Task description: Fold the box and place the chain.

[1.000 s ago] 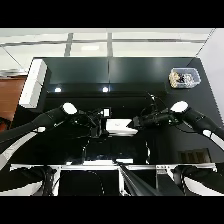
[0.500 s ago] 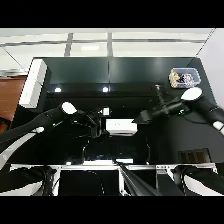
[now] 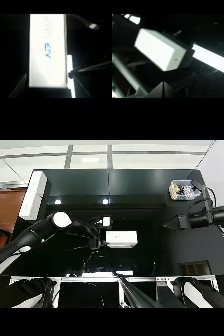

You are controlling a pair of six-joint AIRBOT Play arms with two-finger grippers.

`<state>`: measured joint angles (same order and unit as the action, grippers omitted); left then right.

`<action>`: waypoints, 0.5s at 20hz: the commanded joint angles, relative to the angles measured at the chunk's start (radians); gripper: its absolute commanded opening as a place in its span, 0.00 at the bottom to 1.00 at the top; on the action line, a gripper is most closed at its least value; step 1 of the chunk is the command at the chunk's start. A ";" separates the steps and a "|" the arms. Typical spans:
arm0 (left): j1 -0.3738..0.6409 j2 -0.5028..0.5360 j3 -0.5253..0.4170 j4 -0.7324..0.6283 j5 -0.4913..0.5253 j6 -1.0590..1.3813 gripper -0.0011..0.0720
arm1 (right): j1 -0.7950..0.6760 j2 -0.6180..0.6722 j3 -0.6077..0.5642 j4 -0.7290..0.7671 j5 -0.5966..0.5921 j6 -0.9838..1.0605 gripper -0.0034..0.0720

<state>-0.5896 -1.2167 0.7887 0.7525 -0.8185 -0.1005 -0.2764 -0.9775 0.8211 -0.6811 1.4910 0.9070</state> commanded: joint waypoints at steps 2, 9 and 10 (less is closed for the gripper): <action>-0.118 -0.109 0.161 0.014 0.059 -0.146 0.98 | -0.020 0.020 -0.107 -0.019 -0.278 -0.002 0.07; -0.143 -0.295 0.334 0.029 -0.019 -0.318 0.98 | -0.019 0.019 -0.130 -0.029 -0.311 -0.003 0.07; -0.143 -0.298 0.334 0.029 -0.027 -0.318 0.98 | -0.019 0.019 -0.130 -0.029 -0.314 -0.003 0.07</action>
<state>-0.7246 -1.4734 1.0851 0.7776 -0.8169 -0.3698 -0.2955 -0.9588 0.6979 -0.7067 1.2079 0.9035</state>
